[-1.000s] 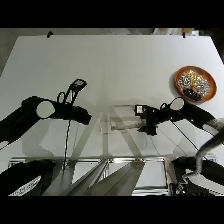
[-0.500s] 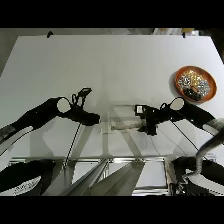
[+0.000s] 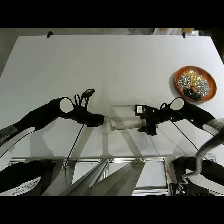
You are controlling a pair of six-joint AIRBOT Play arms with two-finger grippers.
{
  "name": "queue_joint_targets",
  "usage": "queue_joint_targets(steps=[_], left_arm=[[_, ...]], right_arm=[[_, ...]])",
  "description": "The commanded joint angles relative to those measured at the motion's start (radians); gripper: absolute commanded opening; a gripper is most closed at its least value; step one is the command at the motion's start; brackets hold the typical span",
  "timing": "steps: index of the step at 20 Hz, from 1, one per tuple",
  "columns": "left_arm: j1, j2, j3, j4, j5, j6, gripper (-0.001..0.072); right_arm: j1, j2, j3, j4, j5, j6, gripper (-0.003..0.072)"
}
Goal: Fold the box and place the chain.
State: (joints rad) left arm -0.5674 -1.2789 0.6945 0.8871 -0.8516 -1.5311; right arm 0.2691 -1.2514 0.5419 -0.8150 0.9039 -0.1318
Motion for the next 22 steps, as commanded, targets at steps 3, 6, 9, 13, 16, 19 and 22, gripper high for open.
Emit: queue_joint_targets(steps=[3,6,9,13,16,19,22], left_arm=[[-0.008,0.076,0.012,-0.045,0.018,-0.003,0.0091],[-0.039,0.072,0.012,-0.072,0.072,-0.003,0.0215],[-0.069,0.071,0.012,-0.085,0.101,-0.003,0.0216],[-0.092,0.071,0.012,-0.087,0.104,-0.005,0.0283],[-0.111,0.071,0.012,-0.087,0.109,-0.023,0.0284],[-0.137,0.071,0.013,-0.087,0.119,-0.024,0.0304],[-0.151,0.071,0.013,-0.077,0.123,-0.058,0.0394]], right_arm=[[0.000,0.000,0.000,0.000,0.000,0.000,0.0318],[0.000,0.000,0.000,0.000,0.000,0.000,0.0318],[0.000,0.000,0.000,0.000,0.000,0.000,0.0318],[0.000,0.000,0.000,0.000,0.000,0.000,0.0318],[0.000,0.000,0.000,0.000,0.000,0.000,0.0318],[0.000,0.000,0.000,0.000,0.000,0.000,0.0318],[0.000,0.000,0.000,0.000,0.000,0.000,0.0318]])
